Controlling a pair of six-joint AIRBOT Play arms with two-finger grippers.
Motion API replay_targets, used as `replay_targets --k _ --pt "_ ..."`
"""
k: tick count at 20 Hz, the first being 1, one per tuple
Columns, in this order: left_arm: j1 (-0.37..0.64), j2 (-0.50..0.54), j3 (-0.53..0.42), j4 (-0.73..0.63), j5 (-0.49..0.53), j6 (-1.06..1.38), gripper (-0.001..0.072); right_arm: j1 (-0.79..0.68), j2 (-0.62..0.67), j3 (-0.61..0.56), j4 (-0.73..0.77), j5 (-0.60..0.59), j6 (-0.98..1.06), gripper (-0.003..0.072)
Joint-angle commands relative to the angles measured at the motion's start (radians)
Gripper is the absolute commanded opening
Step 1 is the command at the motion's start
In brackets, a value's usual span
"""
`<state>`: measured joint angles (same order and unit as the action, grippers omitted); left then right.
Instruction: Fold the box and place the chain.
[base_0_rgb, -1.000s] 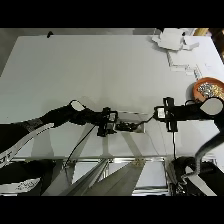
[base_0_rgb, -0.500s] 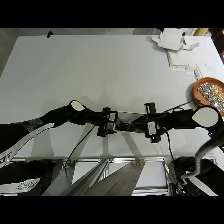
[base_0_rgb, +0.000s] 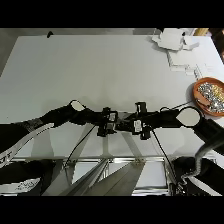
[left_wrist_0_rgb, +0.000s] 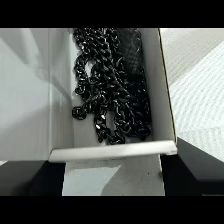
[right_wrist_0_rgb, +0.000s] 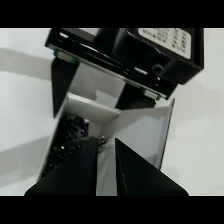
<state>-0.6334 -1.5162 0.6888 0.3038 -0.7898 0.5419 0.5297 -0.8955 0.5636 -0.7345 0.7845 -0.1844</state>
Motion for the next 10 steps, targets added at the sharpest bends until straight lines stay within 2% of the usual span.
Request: replay_targets --k 1,2,6,10 --pt "0.000 0.000 0.000 0.000 0.000 0.000 0.0314 -0.013 0.008 0.004 -0.070 -0.039 0.000 0.0140" --pt "0.000 0.000 0.000 0.000 0.000 0.000 0.0314 -0.034 0.029 0.006 -0.085 -0.025 0.000 0.0171" --pt "0.000 0.000 0.000 0.000 0.000 0.000 0.0314 -0.205 0.129 0.010 -0.126 0.071 -0.001 0.0200" --pt "0.000 0.000 0.000 0.000 0.000 0.000 0.0314 -0.409 0.121 0.007 -0.228 0.147 -0.001 0.0200"
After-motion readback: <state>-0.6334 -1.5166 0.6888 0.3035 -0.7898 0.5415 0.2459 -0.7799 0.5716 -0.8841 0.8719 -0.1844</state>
